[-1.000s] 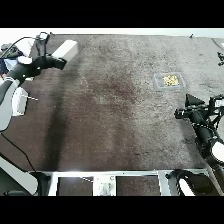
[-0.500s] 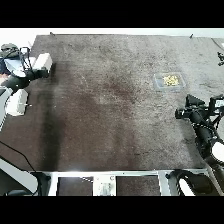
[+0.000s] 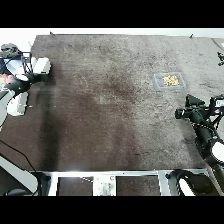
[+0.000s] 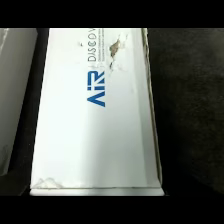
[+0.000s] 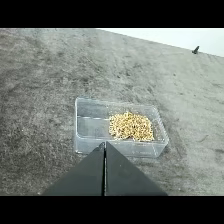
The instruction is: Fold the box and place the chain.
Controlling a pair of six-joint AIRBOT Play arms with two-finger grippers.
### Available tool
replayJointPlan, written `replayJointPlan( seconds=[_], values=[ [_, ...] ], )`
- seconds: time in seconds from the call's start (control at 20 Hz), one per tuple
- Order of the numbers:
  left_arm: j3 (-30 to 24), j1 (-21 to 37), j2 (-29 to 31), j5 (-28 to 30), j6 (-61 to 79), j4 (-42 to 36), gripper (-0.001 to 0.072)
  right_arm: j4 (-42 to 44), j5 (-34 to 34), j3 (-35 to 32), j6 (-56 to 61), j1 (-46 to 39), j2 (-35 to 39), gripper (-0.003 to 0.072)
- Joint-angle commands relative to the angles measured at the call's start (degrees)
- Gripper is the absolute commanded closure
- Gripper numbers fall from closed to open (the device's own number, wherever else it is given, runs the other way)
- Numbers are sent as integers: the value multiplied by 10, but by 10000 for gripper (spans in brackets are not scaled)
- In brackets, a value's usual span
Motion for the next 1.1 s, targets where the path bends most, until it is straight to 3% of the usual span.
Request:
replayJointPlan(
  seconds=[0.0, 0.45, 0.5, 0.55, 0.6, 0.85, 1.05],
  values=[
    [11, -2, -18, 12, 8, -7, 703, 20, 0, 0, 0, 0, 0, 698],
    [35, -2, -46, -20, 11, -32, 697, 21, 0, 0, 0, 0, 0, 698],
    [35, -2, -46, -22, 11, -32, 656, 21, 0, 0, 0, 0, 0, 698],
    [35, -2, -45, -14, 11, -32, 303, 21, 0, 0, 0, 0, 0, 697],
    [35, -2, -45, -6, 10, -32, 22, 21, 0, 0, 0, 0, 0, 698],
    [36, -2, -22, -16, 8, -31, -1, 21, 0, 0, -1, 0, 0, 698],
    [36, -2, 32, -71, -11, -30, -1, 16, -1, 0, -1, 0, 0, 697]
  ],
)
